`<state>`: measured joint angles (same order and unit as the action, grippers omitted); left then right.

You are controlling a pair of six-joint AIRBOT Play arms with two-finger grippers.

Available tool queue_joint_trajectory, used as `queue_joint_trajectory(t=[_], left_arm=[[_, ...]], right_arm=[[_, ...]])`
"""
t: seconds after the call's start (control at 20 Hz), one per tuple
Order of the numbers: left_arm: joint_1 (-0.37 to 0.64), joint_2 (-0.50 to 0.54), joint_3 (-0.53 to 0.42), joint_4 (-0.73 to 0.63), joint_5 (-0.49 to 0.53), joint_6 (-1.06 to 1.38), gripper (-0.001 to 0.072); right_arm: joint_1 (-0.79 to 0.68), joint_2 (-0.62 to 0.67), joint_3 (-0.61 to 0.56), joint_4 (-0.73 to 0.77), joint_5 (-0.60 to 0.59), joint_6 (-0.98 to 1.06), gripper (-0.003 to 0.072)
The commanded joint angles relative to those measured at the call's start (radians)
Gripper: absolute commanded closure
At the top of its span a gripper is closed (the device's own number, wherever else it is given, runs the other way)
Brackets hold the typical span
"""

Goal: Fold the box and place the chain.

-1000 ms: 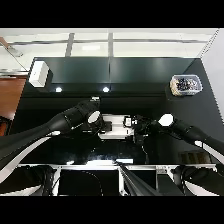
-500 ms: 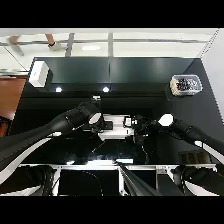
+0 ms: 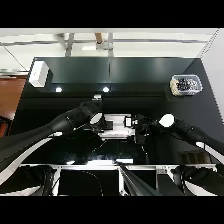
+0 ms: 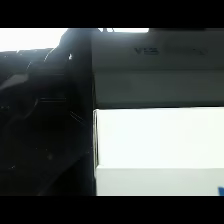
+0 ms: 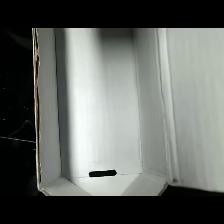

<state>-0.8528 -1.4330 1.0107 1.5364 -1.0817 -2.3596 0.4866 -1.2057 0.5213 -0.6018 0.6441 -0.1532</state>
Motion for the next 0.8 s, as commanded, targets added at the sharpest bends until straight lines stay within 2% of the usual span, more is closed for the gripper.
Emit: queue_joint_trajectory(t=[0.0,0.15,0.65,0.7,0.75], left_arm=[[0.0,0.0,0.01,0.012,-0.008,0.0,0.0685],[0.0,-0.001,0.01,0.028,-0.016,0.0,0.0685],[0.0,-0.012,0.01,0.026,-0.02,-0.001,0.0685],[0.0,-0.012,0.01,0.026,-0.02,-0.001,0.0685],[0.0,-0.012,0.01,0.026,-0.02,-0.001,0.0685]], right_arm=[[0.0,0.069,0.001,-0.065,0.01,0.042,0.0054],[0.0,0.109,0.001,-0.088,0.014,0.044,0.0056],[0.0,0.108,0.0,-0.091,0.043,0.002,0.0061],[0.0,0.108,0.0,-0.09,0.053,0.002,0.0175],[0.0,0.108,0.0,-0.089,0.065,0.003,0.0212]])
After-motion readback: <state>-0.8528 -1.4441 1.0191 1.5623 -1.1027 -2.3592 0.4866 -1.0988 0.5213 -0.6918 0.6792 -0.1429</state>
